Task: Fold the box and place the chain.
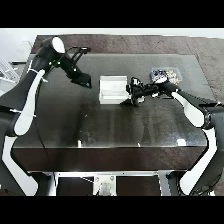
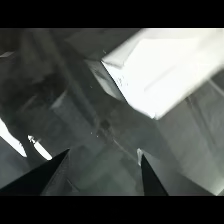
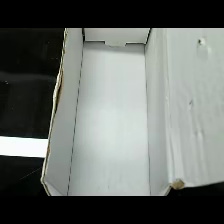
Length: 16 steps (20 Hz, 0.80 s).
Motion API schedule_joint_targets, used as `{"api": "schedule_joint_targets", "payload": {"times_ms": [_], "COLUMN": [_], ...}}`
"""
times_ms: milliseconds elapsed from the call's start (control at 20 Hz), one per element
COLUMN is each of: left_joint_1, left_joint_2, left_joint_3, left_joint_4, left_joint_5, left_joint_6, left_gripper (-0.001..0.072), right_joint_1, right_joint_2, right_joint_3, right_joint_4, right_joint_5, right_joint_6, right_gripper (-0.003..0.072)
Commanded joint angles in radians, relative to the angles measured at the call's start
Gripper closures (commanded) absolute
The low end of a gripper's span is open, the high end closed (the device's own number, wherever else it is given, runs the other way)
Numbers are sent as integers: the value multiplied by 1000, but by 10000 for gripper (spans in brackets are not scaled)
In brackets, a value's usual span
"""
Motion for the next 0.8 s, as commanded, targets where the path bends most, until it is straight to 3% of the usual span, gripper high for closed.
{"api": "schedule_joint_targets", "payload": {"times_ms": [0,50,250,500,600,750], "left_joint_1": [56,56,56,56,61,93], "left_joint_2": [2,1,1,0,0,0], "left_joint_3": [-98,-135,-323,-418,-446,-507], "left_joint_4": [-96,-113,-348,-404,-442,-657], "left_joint_5": [79,121,376,402,434,419], "left_joint_6": [334,470,988,1036,1168,1398], "left_gripper": [125,-4,-4,-6,-11,-11], "right_joint_1": [1,1,1,1,1,1], "right_joint_2": [-1,-1,-1,-1,-1,-1], "right_joint_3": [0,0,0,0,0,0], "right_joint_4": [0,0,0,0,0,0], "right_joint_5": [0,0,0,0,0,0], "right_joint_6": [0,0,0,0,0,0], "right_gripper": [98,98,98,98,98,98]}}
